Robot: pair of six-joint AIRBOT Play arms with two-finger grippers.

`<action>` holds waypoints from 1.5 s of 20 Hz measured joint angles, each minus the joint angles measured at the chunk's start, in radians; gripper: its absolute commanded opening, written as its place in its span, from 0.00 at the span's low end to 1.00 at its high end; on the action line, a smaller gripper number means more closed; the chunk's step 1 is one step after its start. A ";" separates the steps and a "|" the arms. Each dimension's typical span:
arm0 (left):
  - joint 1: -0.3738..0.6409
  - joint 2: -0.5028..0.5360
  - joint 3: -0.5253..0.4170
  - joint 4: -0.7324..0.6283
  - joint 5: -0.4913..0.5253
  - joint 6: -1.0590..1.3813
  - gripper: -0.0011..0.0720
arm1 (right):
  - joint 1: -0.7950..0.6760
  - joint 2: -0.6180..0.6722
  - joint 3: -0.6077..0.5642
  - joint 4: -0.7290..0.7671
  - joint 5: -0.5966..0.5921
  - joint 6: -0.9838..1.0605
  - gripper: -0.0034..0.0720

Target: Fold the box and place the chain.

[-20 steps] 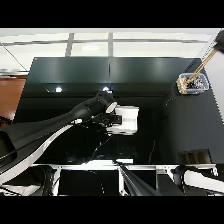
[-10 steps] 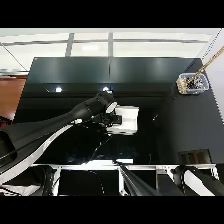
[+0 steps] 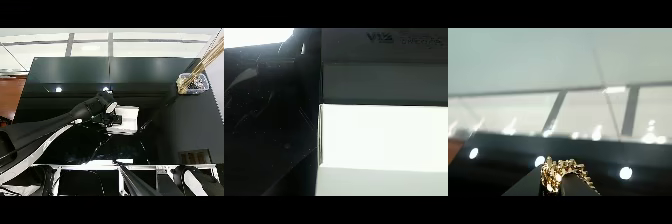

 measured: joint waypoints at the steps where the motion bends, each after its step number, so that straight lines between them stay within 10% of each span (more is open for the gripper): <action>1: 0.000 0.000 0.000 0.000 0.000 0.000 0.06 | 0.014 0.003 -0.012 0.012 0.047 -0.007 0.06; 9: 0.000 0.000 0.000 0.000 0.000 0.000 0.06 | 0.254 0.011 -0.271 0.041 0.249 -0.051 0.06; 18: 0.000 0.000 0.000 0.000 0.000 0.000 0.06 | 0.437 -0.008 -0.551 0.089 0.105 -0.066 0.06; 30: 0.000 0.000 0.000 0.000 0.001 0.000 0.06 | 0.336 -0.022 -0.480 0.187 0.116 -0.070 0.06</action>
